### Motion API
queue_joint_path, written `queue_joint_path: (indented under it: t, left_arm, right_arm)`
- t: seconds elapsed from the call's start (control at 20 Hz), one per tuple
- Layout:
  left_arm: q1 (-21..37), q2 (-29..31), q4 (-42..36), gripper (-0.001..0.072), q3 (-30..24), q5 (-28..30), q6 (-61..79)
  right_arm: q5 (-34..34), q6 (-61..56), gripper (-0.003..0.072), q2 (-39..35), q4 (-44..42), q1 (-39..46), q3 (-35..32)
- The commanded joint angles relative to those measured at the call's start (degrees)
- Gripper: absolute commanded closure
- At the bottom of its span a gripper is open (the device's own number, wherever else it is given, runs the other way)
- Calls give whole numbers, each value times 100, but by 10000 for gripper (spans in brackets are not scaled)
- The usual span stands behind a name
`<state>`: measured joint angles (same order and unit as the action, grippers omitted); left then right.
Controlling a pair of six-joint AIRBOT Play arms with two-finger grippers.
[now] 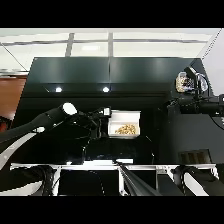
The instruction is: Fold the box and place the chain.
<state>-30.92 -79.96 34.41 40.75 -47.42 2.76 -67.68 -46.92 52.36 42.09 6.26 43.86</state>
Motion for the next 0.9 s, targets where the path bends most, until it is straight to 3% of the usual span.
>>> queue_joint_path:
  t: [0.0, 0.5, 0.7, 0.85]
  left_arm:
    - [-173, -35, -85, 2, 7, 289, -7]
    - [-151, -35, 109, 2, 262, 343, -9]
    - [-195, -52, 96, 4, 380, -94, 4]
    - [-275, -116, 107, 53, 376, -149, 7]
  right_arm:
    - [0, 0, 491, 2, 0, 2, 2]
    - [-2, 0, 491, 7, -2, 0, 2]
    - [0, 0, 491, 9, 0, 0, 2]
    - [9, -2, 491, 35, 0, 0, 2]
